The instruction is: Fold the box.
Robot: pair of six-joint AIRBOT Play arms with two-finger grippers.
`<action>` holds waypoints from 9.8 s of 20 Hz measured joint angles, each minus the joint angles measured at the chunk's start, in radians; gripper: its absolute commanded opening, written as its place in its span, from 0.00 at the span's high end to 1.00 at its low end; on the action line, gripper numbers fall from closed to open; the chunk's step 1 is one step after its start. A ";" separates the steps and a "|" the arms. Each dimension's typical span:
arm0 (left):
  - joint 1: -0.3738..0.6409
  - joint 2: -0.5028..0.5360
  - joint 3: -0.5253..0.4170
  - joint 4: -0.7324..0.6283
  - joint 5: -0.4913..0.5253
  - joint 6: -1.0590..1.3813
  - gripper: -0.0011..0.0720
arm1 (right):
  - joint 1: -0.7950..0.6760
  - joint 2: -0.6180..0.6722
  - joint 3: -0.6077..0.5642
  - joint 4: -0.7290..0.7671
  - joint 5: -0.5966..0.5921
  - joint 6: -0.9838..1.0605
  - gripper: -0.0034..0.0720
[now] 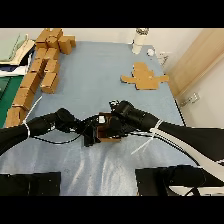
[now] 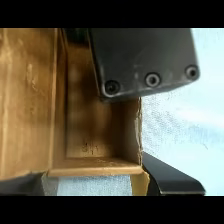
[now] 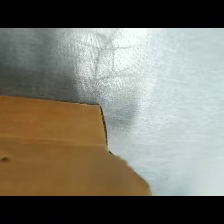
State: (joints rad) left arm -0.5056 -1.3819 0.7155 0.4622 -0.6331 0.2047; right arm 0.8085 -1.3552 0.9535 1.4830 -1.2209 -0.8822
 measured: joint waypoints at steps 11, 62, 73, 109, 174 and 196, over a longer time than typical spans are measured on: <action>0.000 0.000 0.000 0.000 0.003 0.008 0.35 | 0.010 0.039 0.006 -0.013 -0.040 -0.001 0.39; 0.000 0.000 0.000 0.001 0.002 0.006 0.35 | -0.057 0.518 -0.455 0.394 0.622 -1.728 0.25; 0.000 0.000 0.000 0.001 0.005 0.005 0.35 | -0.012 0.513 -0.456 0.200 0.682 -1.744 0.48; 0.000 0.000 0.000 0.002 0.000 0.008 0.35 | 0.013 0.521 -0.435 0.232 0.611 -1.718 0.74; 0.000 0.000 0.000 -0.002 0.000 0.004 0.35 | 0.041 0.574 -0.723 0.972 1.096 -0.495 0.95; 0.000 0.000 0.000 0.001 0.002 0.008 0.35 | -0.563 0.325 -0.163 0.343 0.389 -0.543 0.95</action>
State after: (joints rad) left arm -0.5056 -1.3819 0.7155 0.4633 -0.6312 0.2123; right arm 0.2451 -1.0302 0.7910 1.8259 -0.8322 -1.4250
